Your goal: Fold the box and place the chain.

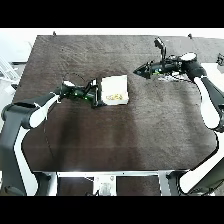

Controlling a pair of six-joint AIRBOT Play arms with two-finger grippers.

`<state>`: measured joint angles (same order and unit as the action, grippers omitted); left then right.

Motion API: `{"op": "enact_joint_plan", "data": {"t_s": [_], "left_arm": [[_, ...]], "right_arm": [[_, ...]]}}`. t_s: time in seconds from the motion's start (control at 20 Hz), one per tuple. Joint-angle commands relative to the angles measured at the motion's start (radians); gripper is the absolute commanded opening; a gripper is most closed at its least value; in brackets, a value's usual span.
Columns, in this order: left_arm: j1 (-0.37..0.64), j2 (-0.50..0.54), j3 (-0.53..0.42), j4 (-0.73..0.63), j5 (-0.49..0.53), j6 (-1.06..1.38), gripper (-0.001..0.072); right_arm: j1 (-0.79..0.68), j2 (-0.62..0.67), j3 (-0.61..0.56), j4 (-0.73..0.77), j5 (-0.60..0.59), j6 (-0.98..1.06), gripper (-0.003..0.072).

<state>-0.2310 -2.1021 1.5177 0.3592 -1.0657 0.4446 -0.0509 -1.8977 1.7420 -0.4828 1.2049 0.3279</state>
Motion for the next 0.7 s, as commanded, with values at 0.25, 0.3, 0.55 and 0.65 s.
{"op": "enact_joint_plan", "data": {"t_s": [0.25,0.3,0.55,0.65], "left_arm": [[0.0,0.001,0.0,0.0,0.002,0.0,0.0302],[0.0,0.001,0.0,0.0,0.002,0.0,0.0302],[0.0,0.001,0.0,0.0,0.001,0.0,0.0302],[0.0,0.001,0.0,0.0,0.002,0.0,0.0302]], "right_arm": [[0.116,-0.103,0.004,-0.008,-0.193,-0.058,0.0153],[0.126,-0.111,0.004,-0.008,-0.192,-0.061,0.0153],[0.13,-0.106,0.053,-0.012,0.049,-0.105,0.0153],[0.126,-0.105,0.09,-0.011,0.191,-0.103,0.0152]]}}
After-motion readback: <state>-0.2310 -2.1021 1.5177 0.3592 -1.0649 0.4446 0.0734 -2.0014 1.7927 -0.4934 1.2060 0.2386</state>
